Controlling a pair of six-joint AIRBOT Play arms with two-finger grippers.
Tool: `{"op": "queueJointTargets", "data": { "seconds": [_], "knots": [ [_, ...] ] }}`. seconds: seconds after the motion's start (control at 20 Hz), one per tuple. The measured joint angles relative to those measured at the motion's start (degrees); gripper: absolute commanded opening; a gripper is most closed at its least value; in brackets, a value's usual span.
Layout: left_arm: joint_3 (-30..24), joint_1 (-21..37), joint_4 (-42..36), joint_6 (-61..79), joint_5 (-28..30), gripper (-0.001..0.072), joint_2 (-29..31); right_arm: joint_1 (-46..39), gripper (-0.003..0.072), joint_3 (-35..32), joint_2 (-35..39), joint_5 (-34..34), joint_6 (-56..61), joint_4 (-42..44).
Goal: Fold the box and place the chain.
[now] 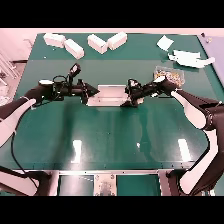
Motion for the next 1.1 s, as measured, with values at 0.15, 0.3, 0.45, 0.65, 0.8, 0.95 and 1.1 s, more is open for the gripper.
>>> {"op": "queueJointTargets", "data": {
  "seconds": [0.15,0.3,0.45,0.65,0.8,0.95,1.1],
  "knots": [
    [1.9,0.0,1.8,-0.8,-0.1,0.0018,-1.5,0.0,0.0593,0.0,0.0,0.0,0.0,0.0],
    [2.7,0.1,9.0,-3.3,0.2,0.0018,-2.0,0.0,0.0593,0.0,0.0,0.0,0.0,0.0],
    [3.3,0.1,12.4,-4.5,0.4,0.0018,-2.2,0.0,0.0593,0.0,0.0,0.0,0.0,0.0],
    [4.0,0.1,9.9,-2.8,-1.7,0.0018,-2.3,0.0,0.0593,0.0,0.0,0.0,0.0,0.0],
    [4.7,0.1,7.5,-1.0,-1.7,0.0018,-2.3,0.0,0.0593,0.0,0.0,0.0,0.0,0.0],
    [6.2,0.1,6.1,-0.2,-0.7,0.0018,-2.3,0.0,0.0593,0.0,0.0,0.0,0.0,0.0],
    [7.6,0.1,5.4,0.0,0.2,0.0018,-2.6,0.0,0.0593,0.0,0.0,0.0,0.0,0.0]
  ]
}}
